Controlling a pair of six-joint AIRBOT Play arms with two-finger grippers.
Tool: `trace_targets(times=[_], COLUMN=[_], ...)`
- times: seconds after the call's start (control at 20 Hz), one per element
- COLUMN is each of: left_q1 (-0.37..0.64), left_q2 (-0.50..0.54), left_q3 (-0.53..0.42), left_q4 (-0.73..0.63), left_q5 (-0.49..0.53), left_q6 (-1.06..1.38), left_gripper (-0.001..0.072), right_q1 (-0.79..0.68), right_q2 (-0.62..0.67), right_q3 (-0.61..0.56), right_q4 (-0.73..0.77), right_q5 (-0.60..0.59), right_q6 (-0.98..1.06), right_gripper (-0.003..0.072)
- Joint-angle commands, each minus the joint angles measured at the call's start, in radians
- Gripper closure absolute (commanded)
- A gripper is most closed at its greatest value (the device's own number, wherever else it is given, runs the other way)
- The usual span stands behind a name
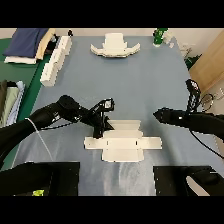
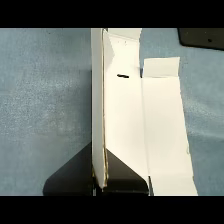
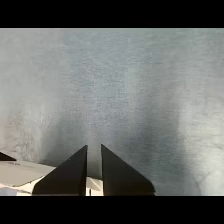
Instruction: Fold the box.
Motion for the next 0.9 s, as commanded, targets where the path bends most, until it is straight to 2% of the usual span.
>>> trace_targets(times=[0.0, 0.2, 0.5, 0.75, 0.85], left_q1=[0.005, 0.005, -0.037, -0.103, -0.102], left_q2=[-0.021, -0.033, 0.105, 0.076, 0.055], left_q3=[0.000, 0.002, -0.009, -0.084, -0.098], left_q4=[-0.013, -0.020, -0.044, -0.041, -0.042], left_q5=[-0.016, 0.051, 0.121, 0.219, 0.225], left_q6=[0.005, 0.009, 0.035, 0.042, 0.041], left_gripper=[0.0697, 0.0698, 0.0699, 0.0698, 0.0699], right_q1=[0.001, 0.001, 0.001, 0.001, 0.001], right_q2=[-0.001, -0.001, -0.001, -0.001, -0.001], right_q3=[-0.001, -0.001, -0.001, -0.001, -0.002], right_q4=[-0.007, -0.007, -0.008, -0.007, -0.007], right_q5=[0.000, 0.000, 0.000, 0.003, 0.003], right_q6=[-0.005, -0.005, -0.005, -0.019, -0.020], right_gripper=[0.0555, 0.0555, 0.0554, 0.0556, 0.0556])
